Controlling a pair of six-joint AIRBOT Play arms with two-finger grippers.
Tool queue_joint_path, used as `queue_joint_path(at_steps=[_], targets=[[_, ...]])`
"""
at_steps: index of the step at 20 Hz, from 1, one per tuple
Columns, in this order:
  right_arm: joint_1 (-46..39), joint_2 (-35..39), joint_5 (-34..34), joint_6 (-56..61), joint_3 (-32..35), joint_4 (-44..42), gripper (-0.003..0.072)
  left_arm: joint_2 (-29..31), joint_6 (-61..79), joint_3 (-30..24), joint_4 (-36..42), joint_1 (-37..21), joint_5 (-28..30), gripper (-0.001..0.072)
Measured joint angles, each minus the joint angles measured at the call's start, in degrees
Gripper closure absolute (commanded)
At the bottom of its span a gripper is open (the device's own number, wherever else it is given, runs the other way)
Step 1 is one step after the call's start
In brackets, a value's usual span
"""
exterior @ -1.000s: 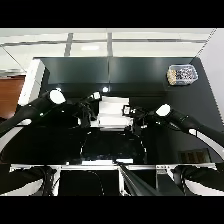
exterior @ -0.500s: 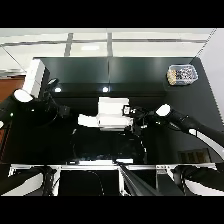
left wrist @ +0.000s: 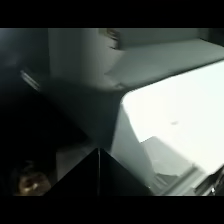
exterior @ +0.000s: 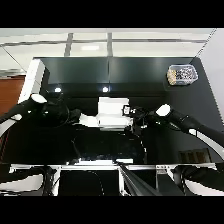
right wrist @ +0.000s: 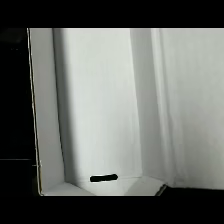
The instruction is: Fold the box and place the chain.
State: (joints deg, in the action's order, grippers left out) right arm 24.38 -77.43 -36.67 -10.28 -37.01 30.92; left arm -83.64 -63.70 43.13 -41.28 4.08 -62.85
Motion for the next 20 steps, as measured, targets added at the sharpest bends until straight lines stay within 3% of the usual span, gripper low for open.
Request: queue_joint_path(at_steps=[2,4,5,6,20], targets=[[0.0,0.0,0.0,0.0,0.0,0.0,0.0283,-1.0,2.4,2.2,0.8,2.3,-2.2,0.0592],[0.0,0.0,0.0,0.0,0.0,0.0,0.0283,-1.6,4.1,3.9,1.6,3.5,-3.6,0.0556],[0.0,0.0,0.1,0.0,0.0,0.0,0.0283,-1.7,4.9,4.7,1.6,3.8,-4.2,0.0334],[0.0,0.0,0.1,0.0,0.0,0.0,0.0283,-1.9,5.2,5.4,1.8,4.0,-4.3,-0.0011],[0.0,0.0,0.1,0.0,0.0,0.0,0.0283,-2.1,2.5,8.9,2.6,8.1,-5.5,0.0036]])
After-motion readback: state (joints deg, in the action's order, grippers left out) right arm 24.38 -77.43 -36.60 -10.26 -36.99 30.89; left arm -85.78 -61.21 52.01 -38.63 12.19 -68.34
